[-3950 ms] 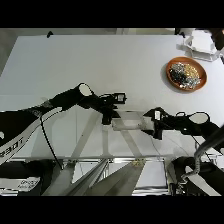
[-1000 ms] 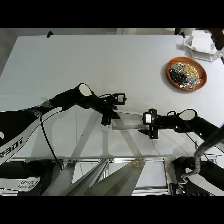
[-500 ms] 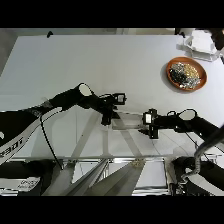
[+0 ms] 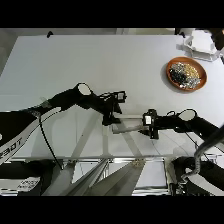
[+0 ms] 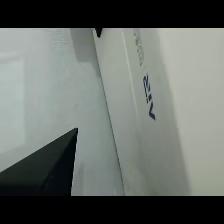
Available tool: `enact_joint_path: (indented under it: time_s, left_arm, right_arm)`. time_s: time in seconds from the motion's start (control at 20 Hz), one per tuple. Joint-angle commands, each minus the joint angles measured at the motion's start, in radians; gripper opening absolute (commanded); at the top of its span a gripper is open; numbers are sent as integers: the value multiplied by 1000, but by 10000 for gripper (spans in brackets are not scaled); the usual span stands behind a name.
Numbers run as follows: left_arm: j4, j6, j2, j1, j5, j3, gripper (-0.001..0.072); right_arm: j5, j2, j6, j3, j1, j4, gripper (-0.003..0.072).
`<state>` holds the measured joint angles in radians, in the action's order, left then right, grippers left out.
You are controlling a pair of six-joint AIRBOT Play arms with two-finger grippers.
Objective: Fold the box and place the chain.
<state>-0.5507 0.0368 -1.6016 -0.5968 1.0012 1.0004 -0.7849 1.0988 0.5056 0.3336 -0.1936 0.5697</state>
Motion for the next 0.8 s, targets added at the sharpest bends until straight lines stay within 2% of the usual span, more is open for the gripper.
enact_joint_path:
  time_s: [0.0,0.15,0.4,0.5,0.55,0.65,0.7,0.75]
  left_arm:
    - [-34,-98,56,31,20,0,516]
    - [-104,-187,141,82,46,0,516]
    - [-159,-276,282,168,151,0,514]
    - [-163,-341,335,179,195,0,484]
    - [-156,-379,357,174,224,0,425]
    - [-150,-417,380,143,296,0,244]
    - [-154,-428,381,119,335,0,29]
    - [-159,-428,380,95,364,0,4]
  right_arm:
    - [3,0,-7,0,0,-6,225]
    - [3,0,-7,0,0,-6,225]
    - [3,0,-7,0,0,-5,225]
    - [3,0,-7,0,0,-6,225]
    - [3,0,-7,0,0,-5,225]
    - [3,0,-7,0,0,-6,225]
    - [3,0,-7,0,0,-6,225]
    - [3,0,-7,0,0,-6,225]
